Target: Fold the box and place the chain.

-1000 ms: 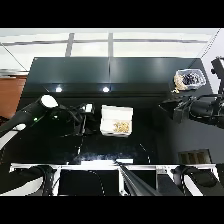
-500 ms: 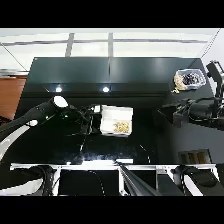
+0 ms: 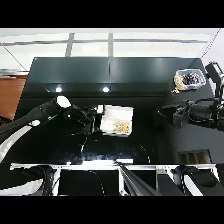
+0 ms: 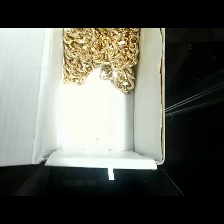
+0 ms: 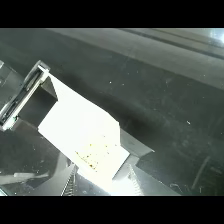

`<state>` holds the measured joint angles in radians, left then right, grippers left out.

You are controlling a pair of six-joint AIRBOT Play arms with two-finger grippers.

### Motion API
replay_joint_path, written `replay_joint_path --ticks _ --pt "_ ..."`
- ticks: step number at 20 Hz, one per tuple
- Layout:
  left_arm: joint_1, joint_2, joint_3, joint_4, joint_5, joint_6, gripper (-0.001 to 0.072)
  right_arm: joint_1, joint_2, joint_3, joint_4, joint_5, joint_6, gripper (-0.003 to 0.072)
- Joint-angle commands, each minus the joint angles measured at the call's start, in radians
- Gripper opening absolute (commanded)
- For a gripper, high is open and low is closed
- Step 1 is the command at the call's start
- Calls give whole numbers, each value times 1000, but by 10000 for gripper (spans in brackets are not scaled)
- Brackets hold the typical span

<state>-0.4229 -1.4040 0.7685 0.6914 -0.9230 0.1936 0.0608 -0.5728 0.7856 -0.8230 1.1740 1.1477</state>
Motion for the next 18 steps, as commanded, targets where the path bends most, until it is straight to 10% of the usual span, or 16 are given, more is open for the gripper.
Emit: replay_joint_path --ticks 1,5,9,12,18 --pt "-15 -1 2 -1 -1 0 703 0 0 -1 0 1 0 410" --pt "-16 0 2 -1 -15 0 391 0 -28 -5 13 -37 43 410" --pt "-18 0 2 0 -1 0 391 35 -189 6 72 -182 53 412" --pt "-18 0 2 0 3 0 391 109 -412 68 87 -254 11 682" --pt "-18 0 2 0 6 0 392 251 -666 131 86 -424 -385 679"
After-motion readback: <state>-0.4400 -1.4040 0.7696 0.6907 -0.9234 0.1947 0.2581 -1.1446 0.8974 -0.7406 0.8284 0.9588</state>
